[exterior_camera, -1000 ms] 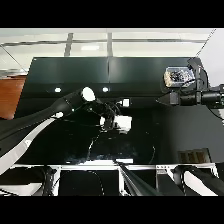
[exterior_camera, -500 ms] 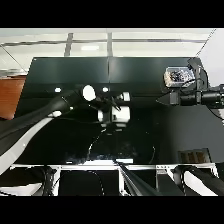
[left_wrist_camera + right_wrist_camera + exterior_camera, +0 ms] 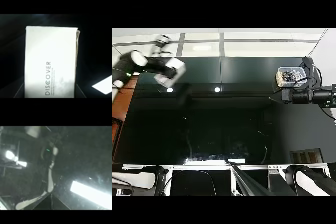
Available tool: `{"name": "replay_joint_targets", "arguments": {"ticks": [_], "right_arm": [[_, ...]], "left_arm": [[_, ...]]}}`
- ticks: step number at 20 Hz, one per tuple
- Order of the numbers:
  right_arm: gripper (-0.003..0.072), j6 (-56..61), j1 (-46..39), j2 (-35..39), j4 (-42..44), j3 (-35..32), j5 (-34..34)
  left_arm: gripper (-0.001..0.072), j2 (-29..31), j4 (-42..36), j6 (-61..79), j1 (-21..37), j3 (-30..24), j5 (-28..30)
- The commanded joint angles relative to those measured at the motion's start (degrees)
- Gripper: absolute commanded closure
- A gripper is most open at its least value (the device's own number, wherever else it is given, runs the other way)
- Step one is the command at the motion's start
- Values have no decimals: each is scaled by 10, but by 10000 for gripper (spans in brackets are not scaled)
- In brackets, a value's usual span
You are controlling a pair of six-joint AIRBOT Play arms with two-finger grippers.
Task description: Fold the box and place the chain.
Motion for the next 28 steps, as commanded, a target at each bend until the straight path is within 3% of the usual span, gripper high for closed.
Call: {"name": "replay_joint_targets", "arguments": {"ticks": [1, 5, 9, 10, 11, 12, 15, 17, 18, 19, 20, 21, 23, 26, 28], "right_arm": [[670, 4, 0, 1, 9, 0, -11], [670, 4, 0, 1, 28, 0, -21], [670, 4, 0, 1, 28, 0, -32], [670, 4, 0, 1, 28, 0, -32], [669, 4, 0, 1, 28, 0, -31], [670, 4, 0, 1, 28, 0, -31], [670, 4, 8, 0, 26, 0, -48], [670, 4, 48, 0, 11, 0, -114], [670, 4, 78, 0, -1, 0, -158], [670, 4, 105, 0, -12, 0, -196], [670, 4, 134, 0, -27, 0, -229], [670, 7, 155, 0, -50, 0, -254], [670, 67, 187, -1, -136, 0, -288], [670, 122, 201, -5, -214, 0, -310], [670, 122, 201, -5, -273, 0, -324]], "left_arm": [[376, -97, -18, -61, 109, 114, -3], [376, -218, -16, -85, 138, 236, -21], [365, -275, -15, -85, 139, 286, -37], [266, -277, -14, -85, 136, 289, -44], [42, -276, -1, -85, 133, 297, -55], [-7, -274, 22, -98, 129, 318, -82], [-5, -248, 44, -209, 123, 399, -186], [3, -196, 32, -261, 118, 392, -241], [135, -166, 29, -304, 117, 380, -270], [467, -137, 20, -346, 115, 363, -300], [677, -105, -1, -363, 112, 339, -323], [684, -66, -35, -355, 104, 303, -332], [684, 31, -77, -309, 72, 197, -294], [684, 206, -66, -294, -11, -39, -170], [684, 309, -11, -295, -76, -215, -69]]}}
